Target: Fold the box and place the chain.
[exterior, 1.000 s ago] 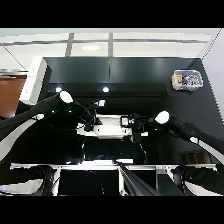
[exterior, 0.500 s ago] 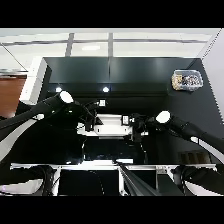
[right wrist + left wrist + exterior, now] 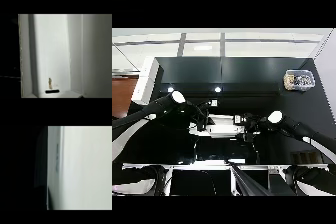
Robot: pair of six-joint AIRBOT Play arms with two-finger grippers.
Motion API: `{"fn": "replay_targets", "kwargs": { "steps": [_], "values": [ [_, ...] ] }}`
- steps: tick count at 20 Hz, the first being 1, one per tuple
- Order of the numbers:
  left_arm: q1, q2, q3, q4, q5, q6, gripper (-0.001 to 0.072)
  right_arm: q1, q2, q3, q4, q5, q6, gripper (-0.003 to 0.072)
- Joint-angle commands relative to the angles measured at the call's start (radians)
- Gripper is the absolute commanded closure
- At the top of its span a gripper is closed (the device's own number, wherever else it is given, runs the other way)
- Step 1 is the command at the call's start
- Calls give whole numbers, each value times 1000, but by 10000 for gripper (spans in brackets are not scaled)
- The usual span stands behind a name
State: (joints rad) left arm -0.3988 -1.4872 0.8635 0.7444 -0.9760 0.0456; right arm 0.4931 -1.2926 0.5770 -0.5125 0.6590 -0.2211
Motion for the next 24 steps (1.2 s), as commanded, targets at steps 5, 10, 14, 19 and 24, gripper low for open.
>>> {"fn": "replay_targets", "kwargs": {
  "steps": [5, 10, 14, 19, 24],
  "values": [
    [19, 15, 155, 131, -254, -249, 17, 0, 0, 1, -2, 3, -3, 211],
    [41, 182, 190, 507, -263, -594, 97, 0, 0, 1, -2, 3, -3, 211],
    [92, 309, 183, 499, -447, -792, 683, 0, 0, 1, -2, 3, -3, 211],
    [106, 415, -112, -48, -389, -788, 684, 0, 0, 1, -2, 3, -3, 211],
    [-14, 418, -321, -571, 211, -320, 682, 2, 0, 1, -9, 3, -3, 211]
  ]
}}
